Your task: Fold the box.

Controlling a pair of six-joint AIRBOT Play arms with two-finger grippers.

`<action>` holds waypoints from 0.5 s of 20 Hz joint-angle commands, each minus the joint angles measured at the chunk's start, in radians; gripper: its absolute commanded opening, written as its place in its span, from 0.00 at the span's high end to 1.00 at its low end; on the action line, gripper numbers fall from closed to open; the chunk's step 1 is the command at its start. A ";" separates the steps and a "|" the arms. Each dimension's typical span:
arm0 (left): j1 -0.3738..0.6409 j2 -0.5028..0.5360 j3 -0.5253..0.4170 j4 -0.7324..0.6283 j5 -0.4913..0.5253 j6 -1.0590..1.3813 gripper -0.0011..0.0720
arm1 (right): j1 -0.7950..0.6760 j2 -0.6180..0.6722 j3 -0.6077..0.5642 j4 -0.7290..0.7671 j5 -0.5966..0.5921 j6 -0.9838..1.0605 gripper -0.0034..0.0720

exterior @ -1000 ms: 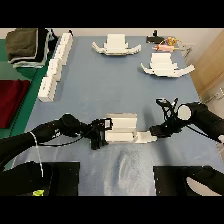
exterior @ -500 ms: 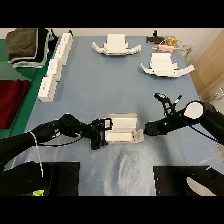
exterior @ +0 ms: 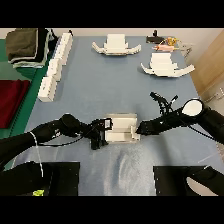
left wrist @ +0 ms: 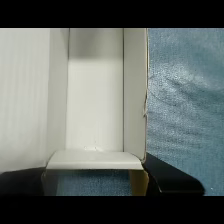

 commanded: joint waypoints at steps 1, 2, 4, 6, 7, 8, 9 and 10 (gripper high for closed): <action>0.001 0.000 0.000 0.000 0.000 0.000 0.30 | 0.000 -0.036 0.001 0.018 -0.036 -0.009 0.48; 0.001 0.000 0.000 0.000 0.000 0.000 0.30 | 0.007 -0.045 0.001 0.009 -0.045 0.003 0.48; 0.001 0.000 0.000 0.000 0.000 0.000 0.30 | 0.067 -0.051 0.004 -0.058 -0.078 0.077 0.48; 0.001 0.000 0.000 0.000 0.000 0.000 0.30 | 0.175 -0.061 0.032 -0.202 -0.098 0.224 0.48; 0.001 0.000 0.000 0.000 0.000 0.000 0.30 | 0.240 -0.073 0.059 -0.290 -0.100 0.310 0.48; 0.001 0.000 0.000 0.000 0.000 0.000 0.30 | 0.299 -0.088 0.087 -0.365 -0.094 0.396 0.48; 0.001 0.000 0.000 0.000 0.000 0.000 0.30 | 0.359 -0.108 0.119 -0.433 -0.088 0.481 0.48; 0.001 0.000 0.000 0.000 0.000 0.000 0.30 | 0.410 -0.127 0.146 -0.479 -0.087 0.558 0.48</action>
